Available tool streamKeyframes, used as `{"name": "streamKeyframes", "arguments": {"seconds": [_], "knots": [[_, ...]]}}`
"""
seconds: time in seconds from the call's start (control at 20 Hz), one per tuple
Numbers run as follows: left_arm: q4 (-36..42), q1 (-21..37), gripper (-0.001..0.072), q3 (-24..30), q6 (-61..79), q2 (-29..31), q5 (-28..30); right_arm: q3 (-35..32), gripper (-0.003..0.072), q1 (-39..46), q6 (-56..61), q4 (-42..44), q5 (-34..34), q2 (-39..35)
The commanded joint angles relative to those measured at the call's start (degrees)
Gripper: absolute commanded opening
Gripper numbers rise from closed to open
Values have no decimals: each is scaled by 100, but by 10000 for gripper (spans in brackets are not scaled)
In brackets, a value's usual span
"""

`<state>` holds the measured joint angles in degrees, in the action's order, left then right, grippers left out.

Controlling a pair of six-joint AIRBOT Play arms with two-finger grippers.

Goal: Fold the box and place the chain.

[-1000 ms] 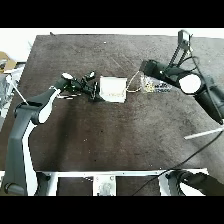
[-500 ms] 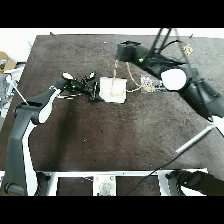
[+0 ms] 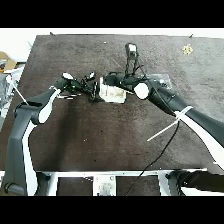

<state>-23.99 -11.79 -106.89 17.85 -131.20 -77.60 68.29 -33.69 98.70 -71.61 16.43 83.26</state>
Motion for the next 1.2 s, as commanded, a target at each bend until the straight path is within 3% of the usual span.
{"name": "streamKeyframes", "arguments": {"seconds": [0.0,0.05,0.2,0.25,0.4,0.5,0.65,0.8,1.15], "knots": [[0,7,464,0,0,0,4,-133,178,85,48,-17,24,223],[0,7,464,0,0,0,4,-133,366,173,0,-79,17,188],[0,7,464,0,2,0,4,-146,358,568,9,-625,678,-181],[0,7,464,0,0,0,4,-210,255,739,13,-815,1025,-374],[0,7,464,0,2,0,4,-761,261,1419,177,-872,1440,-874],[0,7,464,0,2,0,4,-1141,263,1884,472,-870,1399,-898],[2,7,464,0,2,0,7,-1471,289,2350,546,-452,765,-527],[2,7,464,0,2,0,4,-1427,289,2393,435,160,61,15],[2,7,464,0,2,0,4,-739,267,2389,289,662,-44,1137]]}}
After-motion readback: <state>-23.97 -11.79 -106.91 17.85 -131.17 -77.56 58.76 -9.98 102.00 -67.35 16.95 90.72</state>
